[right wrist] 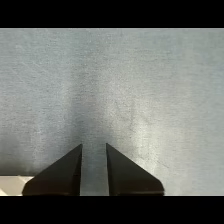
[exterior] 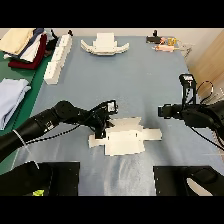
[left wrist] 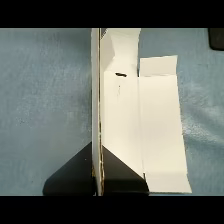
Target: Fold the box.
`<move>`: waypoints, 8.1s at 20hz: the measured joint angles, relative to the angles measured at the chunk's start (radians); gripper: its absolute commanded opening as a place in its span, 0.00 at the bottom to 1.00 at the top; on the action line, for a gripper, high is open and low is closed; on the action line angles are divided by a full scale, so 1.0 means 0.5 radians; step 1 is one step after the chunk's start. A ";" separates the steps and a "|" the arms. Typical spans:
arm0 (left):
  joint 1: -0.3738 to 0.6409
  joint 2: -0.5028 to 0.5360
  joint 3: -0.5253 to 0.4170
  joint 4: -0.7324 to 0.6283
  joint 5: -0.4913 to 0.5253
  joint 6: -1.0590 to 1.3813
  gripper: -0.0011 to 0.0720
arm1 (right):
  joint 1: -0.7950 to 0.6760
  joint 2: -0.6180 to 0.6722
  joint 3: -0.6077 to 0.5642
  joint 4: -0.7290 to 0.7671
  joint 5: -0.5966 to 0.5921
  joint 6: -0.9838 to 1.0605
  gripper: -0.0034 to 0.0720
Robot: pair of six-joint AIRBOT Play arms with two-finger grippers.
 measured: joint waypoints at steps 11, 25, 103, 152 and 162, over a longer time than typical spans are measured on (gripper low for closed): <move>-0.051 -0.209 0.037 -0.031 -0.101 -0.014 0.03 | 0.000 0.000 0.000 0.008 0.006 0.000 0.36; -0.136 -0.098 0.016 -0.024 0.100 0.047 0.03 | 0.000 0.000 0.000 0.025 0.007 0.000 0.36; -0.217 -0.133 -0.110 -0.068 0.050 -0.021 0.03 | 1.128 0.060 -0.391 -0.040 0.038 -1.079 1.00; -0.218 -0.133 -0.111 -0.068 0.050 -0.021 0.03 | 0.173 -0.412 -0.452 1.352 0.060 -3.258 0.89; -0.218 -0.133 -0.111 -0.068 0.050 -0.021 0.03 | 0.170 -0.411 -0.510 1.439 0.127 -3.428 0.71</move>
